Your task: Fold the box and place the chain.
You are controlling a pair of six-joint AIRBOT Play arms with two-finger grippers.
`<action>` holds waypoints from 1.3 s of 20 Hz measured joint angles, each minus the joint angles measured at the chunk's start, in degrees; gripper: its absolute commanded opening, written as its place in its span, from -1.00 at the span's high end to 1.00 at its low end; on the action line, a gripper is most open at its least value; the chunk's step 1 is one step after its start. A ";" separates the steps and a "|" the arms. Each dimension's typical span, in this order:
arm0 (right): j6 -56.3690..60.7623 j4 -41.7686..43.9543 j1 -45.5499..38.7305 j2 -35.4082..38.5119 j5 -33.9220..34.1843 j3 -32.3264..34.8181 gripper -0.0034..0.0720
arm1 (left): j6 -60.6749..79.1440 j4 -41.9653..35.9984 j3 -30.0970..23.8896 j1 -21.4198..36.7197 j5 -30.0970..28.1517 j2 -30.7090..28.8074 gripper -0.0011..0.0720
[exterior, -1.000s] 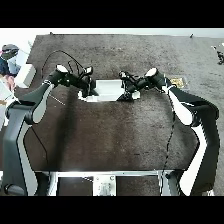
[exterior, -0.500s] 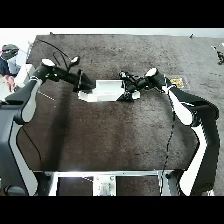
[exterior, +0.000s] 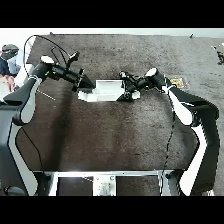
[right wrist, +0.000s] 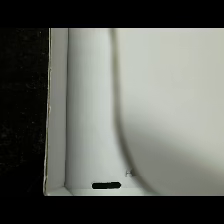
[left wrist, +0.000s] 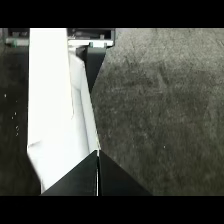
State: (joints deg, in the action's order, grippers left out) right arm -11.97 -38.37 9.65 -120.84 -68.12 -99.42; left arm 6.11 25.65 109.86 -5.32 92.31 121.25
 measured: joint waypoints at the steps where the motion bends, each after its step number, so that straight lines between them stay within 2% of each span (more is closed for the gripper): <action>1: 0.00 0.00 0.00 0.00 0.00 0.00 0.48 | -0.02 -0.11 -0.02 -0.59 -0.81 0.00 0.94; 8: 0.13 0.13 -0.04 0.00 0.09 0.00 0.48 | -0.17 -0.33 -0.02 -3.23 -13.84 0.02 0.94; 12: 0.13 0.13 -0.04 0.00 0.22 0.00 0.48 | -1.68 -0.35 -0.04 -3.45 -19.34 1.07 0.94; 18: 0.04 0.15 -0.04 0.00 0.07 -0.02 0.48 | -2.62 -0.52 -0.04 -3.45 -22.77 2.23 0.94; 26: 0.02 0.07 -0.04 0.00 0.04 -0.02 0.48 | -2.84 -0.39 -0.04 -3.41 -24.41 3.21 0.94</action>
State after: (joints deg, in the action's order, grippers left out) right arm -11.94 -38.30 9.61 -120.84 -68.07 -99.44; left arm 3.27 25.26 109.82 -8.73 67.90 124.46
